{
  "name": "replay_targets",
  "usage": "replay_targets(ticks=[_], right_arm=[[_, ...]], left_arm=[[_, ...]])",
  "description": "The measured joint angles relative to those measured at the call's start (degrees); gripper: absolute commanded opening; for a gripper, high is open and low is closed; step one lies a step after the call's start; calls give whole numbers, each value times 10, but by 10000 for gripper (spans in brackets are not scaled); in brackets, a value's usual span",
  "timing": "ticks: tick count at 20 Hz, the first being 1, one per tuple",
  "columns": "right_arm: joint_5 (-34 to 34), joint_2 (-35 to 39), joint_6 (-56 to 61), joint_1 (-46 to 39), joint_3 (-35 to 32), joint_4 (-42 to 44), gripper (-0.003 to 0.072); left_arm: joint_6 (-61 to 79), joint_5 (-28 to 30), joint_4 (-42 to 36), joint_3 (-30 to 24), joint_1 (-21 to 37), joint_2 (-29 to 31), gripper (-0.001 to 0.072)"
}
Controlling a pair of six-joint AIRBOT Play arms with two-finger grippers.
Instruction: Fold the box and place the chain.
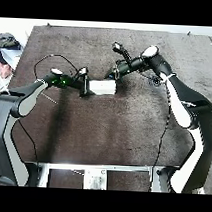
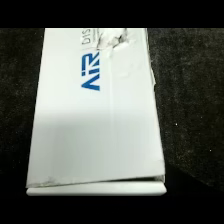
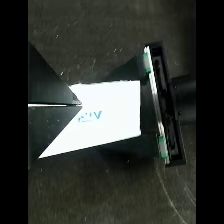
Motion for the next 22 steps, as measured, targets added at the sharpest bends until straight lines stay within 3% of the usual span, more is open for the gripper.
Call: replay_targets(ticks=[10,17,19,22], right_arm=[[30,-72,57,0,0,-28,-18],[10,-64,74,-2,-1,-68,-18],[5,-43,63,-9,-1,-47,-18],[22,8,55,-16,0,52,-19]], left_arm=[[0,1,0,0,-1,0,307],[-1,2,-1,0,-1,0,307],[-2,1,-1,0,0,0,307],[-1,1,-1,0,0,0,307]])
